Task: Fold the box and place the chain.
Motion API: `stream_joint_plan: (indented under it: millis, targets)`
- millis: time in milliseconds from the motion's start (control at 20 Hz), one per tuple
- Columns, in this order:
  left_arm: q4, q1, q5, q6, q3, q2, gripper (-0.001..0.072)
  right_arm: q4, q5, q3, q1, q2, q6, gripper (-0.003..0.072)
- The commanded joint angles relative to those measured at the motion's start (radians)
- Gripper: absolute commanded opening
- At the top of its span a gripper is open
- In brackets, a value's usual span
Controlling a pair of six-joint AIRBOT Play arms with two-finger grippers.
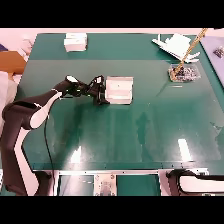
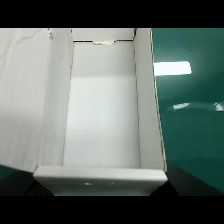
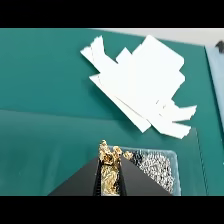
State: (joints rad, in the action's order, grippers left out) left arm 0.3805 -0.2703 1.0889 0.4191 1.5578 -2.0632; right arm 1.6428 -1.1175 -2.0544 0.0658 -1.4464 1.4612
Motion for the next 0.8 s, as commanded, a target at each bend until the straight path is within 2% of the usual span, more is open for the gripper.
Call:
stream_joint_plan:
  millis: [0, 400, 600, 750]
  targets:
    - [0.000, 0.001, 0.000, 0.000, 0.000, 0.000, 0.0362, 0.000, -0.002, 0.000, -0.045, 0.072, -0.008, 0.0008]
    - [0.000, 0.001, 0.000, 0.000, 0.000, 0.000, 0.0362, -0.002, -0.006, 0.000, -0.172, 0.200, -0.007, 0.0008]
    - [0.000, 0.001, 0.000, 0.000, 0.000, 0.000, 0.0362, -0.005, -0.016, 0.000, -0.233, 0.219, -0.006, 0.0008]
    - [0.000, 0.001, 0.000, 0.000, 0.000, 0.000, 0.0362, -0.008, -0.065, 0.000, -0.281, 0.220, -0.004, 0.0008]
